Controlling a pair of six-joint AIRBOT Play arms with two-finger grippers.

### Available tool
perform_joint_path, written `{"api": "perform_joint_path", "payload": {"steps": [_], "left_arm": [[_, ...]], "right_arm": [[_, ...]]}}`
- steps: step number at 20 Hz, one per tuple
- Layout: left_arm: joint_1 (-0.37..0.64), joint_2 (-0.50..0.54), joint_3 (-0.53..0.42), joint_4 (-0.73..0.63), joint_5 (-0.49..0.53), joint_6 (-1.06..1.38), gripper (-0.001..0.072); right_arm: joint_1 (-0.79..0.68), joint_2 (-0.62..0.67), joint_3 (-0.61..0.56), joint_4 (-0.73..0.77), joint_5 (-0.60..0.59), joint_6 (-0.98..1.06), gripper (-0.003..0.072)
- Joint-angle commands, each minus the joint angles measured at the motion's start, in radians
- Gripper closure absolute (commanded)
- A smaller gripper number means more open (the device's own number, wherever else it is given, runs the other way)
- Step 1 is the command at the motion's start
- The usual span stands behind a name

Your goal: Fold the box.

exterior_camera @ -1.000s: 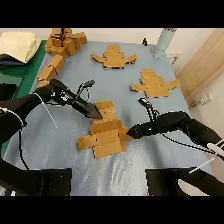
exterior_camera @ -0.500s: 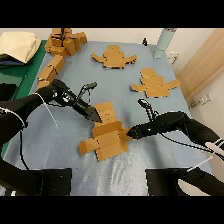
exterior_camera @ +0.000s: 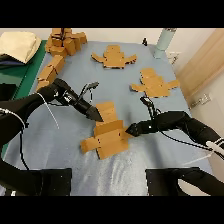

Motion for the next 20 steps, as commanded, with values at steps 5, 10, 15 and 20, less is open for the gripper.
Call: {"api": "perform_joint_path", "payload": {"steps": [5,10,15,20], "left_arm": [[-0.108,0.136,-0.016,0.077,0.264,0.211,0.0695],[-0.204,0.120,-0.047,0.156,0.314,0.344,0.0694],[-0.198,0.082,-0.046,0.154,0.348,0.398,0.0693],[-0.217,0.090,-0.046,0.063,0.357,0.452,0.0695]], "right_arm": [[-0.168,0.002,0.168,-0.220,0.021,0.334,0.0380],[-0.180,0.002,0.207,-0.196,0.038,0.345,0.0463],[-0.171,0.002,0.207,-0.190,0.032,0.345,0.0464],[-0.167,-0.019,0.207,-0.190,0.034,0.344,0.0465]]}}
